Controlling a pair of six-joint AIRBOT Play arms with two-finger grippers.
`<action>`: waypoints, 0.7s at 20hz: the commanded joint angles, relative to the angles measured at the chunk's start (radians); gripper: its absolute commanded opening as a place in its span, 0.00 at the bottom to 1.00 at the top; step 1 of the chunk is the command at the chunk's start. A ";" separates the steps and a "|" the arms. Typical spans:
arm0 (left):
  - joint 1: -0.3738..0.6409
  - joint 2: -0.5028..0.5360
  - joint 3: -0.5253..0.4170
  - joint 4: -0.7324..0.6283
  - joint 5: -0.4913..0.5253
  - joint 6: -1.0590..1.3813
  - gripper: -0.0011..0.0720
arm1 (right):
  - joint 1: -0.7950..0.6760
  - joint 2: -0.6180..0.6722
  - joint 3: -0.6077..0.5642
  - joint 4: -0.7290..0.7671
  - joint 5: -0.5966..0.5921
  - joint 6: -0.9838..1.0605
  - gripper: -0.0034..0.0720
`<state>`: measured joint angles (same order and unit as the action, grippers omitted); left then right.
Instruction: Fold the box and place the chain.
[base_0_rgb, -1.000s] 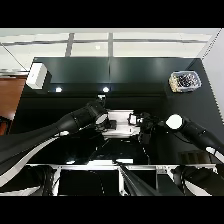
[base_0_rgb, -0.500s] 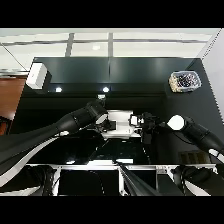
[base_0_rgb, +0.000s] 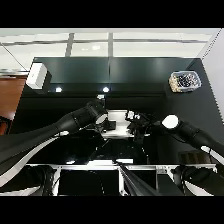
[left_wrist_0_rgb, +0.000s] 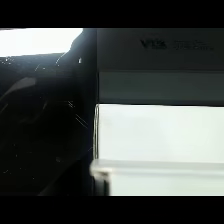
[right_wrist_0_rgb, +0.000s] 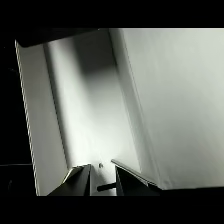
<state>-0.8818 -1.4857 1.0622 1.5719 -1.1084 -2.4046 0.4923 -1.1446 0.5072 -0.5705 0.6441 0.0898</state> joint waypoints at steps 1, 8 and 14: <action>0.001 -0.001 0.000 -0.002 0.006 0.000 0.05 | 0.006 -0.014 0.000 0.028 -0.019 0.042 0.42; 0.001 -0.001 0.000 -0.002 0.006 0.000 0.05 | 0.006 -0.003 0.000 0.002 -0.012 0.137 0.08; 0.001 -0.001 0.000 -0.002 0.005 0.000 0.05 | -0.247 0.203 0.106 -0.421 0.208 0.967 0.07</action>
<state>-0.8818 -1.4857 1.0622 1.5696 -1.1015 -2.4054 0.3763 -1.0336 0.5743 -0.7891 0.7483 0.6537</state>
